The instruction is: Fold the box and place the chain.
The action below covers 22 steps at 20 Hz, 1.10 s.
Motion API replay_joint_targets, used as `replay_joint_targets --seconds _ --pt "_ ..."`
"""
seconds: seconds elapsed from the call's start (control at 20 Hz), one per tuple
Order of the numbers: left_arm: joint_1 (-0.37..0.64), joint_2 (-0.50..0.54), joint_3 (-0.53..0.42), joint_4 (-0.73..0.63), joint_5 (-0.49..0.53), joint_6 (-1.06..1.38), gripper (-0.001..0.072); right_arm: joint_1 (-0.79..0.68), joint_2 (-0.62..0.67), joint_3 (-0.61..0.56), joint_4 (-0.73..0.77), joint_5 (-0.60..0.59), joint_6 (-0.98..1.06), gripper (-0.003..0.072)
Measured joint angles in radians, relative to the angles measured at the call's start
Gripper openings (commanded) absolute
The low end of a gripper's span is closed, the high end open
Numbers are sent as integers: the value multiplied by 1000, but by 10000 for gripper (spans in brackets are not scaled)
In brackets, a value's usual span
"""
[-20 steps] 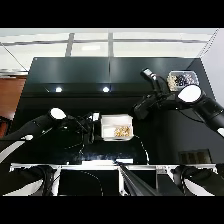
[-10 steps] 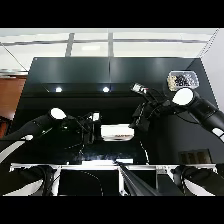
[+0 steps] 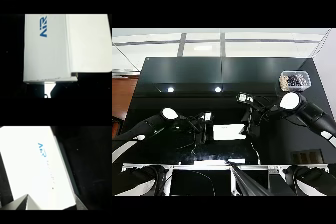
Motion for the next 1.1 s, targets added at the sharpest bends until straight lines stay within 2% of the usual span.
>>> replay_joint_targets --seconds 0.45,0.55,0.6,0.65,0.75,0.8,0.85,1.1 --pt "0 0 0 0 -1 2 342 45 0 0 -30 -2 -29 717" --pt "0 0 0 0 -1 2 342 49 0 0 -36 -14 -29 678" --pt "0 0 0 0 -1 2 342 50 0 -1 -36 -19 -28 594" --pt "0 0 0 0 -1 2 342 51 0 -1 -37 -24 -25 443" --pt "0 0 0 0 -2 2 342 52 0 -1 -36 -27 -13 441" --pt "0 0 0 0 -2 2 341 53 0 -1 -36 -29 -9 412" --pt "0 0 0 0 -2 2 342 53 0 -1 -35 -30 -3 256" --pt "0 0 0 0 -2 2 342 53 0 -1 -32 -32 10 238"
